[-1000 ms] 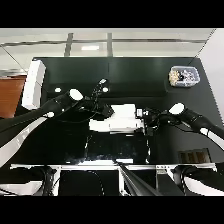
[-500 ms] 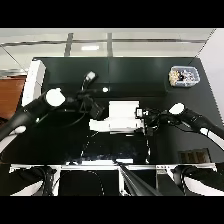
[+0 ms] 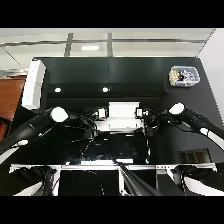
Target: Fold the box and place the chain.
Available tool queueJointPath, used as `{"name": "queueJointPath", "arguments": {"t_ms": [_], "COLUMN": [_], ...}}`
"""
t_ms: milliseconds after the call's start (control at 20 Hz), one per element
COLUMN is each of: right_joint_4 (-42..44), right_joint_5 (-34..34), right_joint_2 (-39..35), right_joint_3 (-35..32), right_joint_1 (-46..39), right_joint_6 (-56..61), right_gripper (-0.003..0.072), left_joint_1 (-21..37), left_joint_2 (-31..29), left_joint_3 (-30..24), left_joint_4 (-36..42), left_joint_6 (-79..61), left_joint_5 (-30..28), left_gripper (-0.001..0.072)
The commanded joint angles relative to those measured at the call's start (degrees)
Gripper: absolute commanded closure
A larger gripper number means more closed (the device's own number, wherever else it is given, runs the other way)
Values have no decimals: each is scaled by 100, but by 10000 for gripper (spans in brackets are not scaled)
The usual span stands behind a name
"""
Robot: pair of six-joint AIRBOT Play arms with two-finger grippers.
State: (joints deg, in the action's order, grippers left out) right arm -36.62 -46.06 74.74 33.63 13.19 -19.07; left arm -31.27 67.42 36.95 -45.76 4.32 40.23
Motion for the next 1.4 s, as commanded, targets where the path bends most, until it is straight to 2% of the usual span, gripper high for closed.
{"name": "queueJointPath", "arguments": {"t_ms": [0, 200, 350, 450, 550, 600, 750, 1000, 1350], "right_joint_4": [2, 2, 0, 2, 2, 2, 0, 2, 0], "right_joint_5": [0, -2, -2, -2, 0, -2, -2, -2, -2], "right_joint_2": [0, 0, 0, -2, 0, -2, 0, -2, 0], "right_joint_3": [2, 2, 2, 0, 0, 2, 2, 2, 2], "right_joint_1": [2, 2, 2, 2, 2, 2, 2, 2, 2], "right_joint_6": [2, 2, 2, 2, 2, 2, 2, 2, 2], "right_gripper": [488, 488, 488, 488, 487, 488, 487, 487, 488], "left_joint_1": [-57, -87, -87, -87, -87, -85, -87, -87, -92], "left_joint_2": [282, 610, 774, 793, 793, 793, 796, 815, 1123], "left_joint_3": [42, 170, 236, 243, 249, 280, 389, 400, 404], "left_joint_4": [-24, 52, 481, 750, 778, 844, 903, 1283, 2555], "left_joint_6": [-667, -673, -693, -693, -693, -695, -739, -741, -1204], "left_joint_5": [-422, -468, -555, -535, -468, -308, 35, -59, -227], "left_gripper": [40, 39, 46, 284, 445, 493, 493, 493, 492]}}
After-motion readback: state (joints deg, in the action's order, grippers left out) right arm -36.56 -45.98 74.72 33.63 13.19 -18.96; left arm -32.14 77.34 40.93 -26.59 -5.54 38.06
